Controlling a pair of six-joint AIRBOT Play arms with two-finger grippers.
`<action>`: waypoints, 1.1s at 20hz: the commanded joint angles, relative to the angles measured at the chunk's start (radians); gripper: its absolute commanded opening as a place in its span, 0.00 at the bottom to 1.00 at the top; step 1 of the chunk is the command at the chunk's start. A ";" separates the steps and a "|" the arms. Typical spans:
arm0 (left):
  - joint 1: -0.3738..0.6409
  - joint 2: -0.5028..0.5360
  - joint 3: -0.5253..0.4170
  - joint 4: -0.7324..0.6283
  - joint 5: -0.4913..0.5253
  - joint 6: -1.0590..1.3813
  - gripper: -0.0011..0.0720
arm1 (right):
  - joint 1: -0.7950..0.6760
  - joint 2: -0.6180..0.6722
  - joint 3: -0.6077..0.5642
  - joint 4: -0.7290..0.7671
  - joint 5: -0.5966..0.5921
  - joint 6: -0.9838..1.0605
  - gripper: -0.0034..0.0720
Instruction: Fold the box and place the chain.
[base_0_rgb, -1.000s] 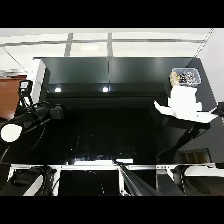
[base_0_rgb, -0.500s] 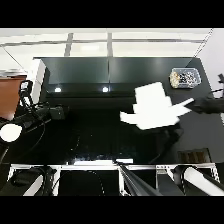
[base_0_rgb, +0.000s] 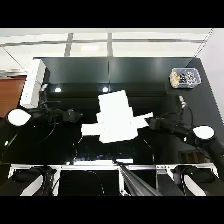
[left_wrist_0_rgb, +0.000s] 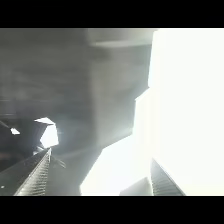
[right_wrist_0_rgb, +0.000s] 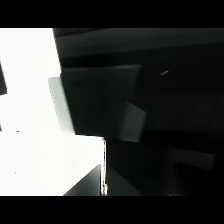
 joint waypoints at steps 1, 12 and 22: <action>-0.001 -0.221 0.094 -0.272 -0.197 0.212 0.98 | 0.163 0.017 -0.034 0.040 -0.135 0.006 0.06; -0.010 -0.644 0.277 -0.375 -0.507 0.476 0.98 | 0.210 0.017 -0.034 0.036 -0.129 0.006 0.06; -0.103 -0.689 0.394 -0.148 -0.652 0.657 0.47 | 0.210 0.017 -0.034 -0.005 -0.085 0.008 0.06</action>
